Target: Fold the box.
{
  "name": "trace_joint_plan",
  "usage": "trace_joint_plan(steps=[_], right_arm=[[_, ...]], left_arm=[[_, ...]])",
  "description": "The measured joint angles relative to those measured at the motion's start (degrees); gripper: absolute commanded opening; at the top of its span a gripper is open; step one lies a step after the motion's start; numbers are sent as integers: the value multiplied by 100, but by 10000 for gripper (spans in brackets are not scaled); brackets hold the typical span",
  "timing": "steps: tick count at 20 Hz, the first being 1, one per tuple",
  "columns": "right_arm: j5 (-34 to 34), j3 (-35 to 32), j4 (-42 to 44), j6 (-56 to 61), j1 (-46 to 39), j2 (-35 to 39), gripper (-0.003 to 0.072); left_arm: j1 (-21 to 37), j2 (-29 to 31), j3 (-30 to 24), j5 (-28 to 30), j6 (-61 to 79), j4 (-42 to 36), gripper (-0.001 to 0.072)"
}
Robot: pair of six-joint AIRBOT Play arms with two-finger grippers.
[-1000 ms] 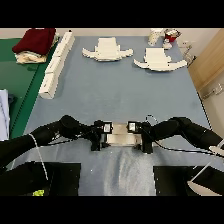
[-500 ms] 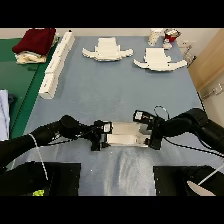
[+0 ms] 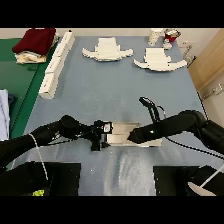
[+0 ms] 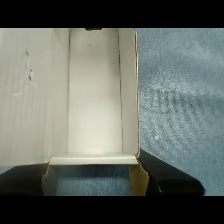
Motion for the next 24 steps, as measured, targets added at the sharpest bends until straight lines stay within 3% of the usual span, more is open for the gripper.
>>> trace_joint_plan(steps=[4,8,16,24], right_arm=[[1023,302,603,446,144,-634,10],[1517,507,695,590,-105,-1272,10],[1672,584,734,645,-251,-2247,10],[1628,586,708,192,-251,-2107,9]], left_arm=[[0,0,0,0,2,0,465],[0,0,0,-2,2,0,465],[0,0,0,4,-2,-2,464],[-2,0,0,-11,7,4,465]])
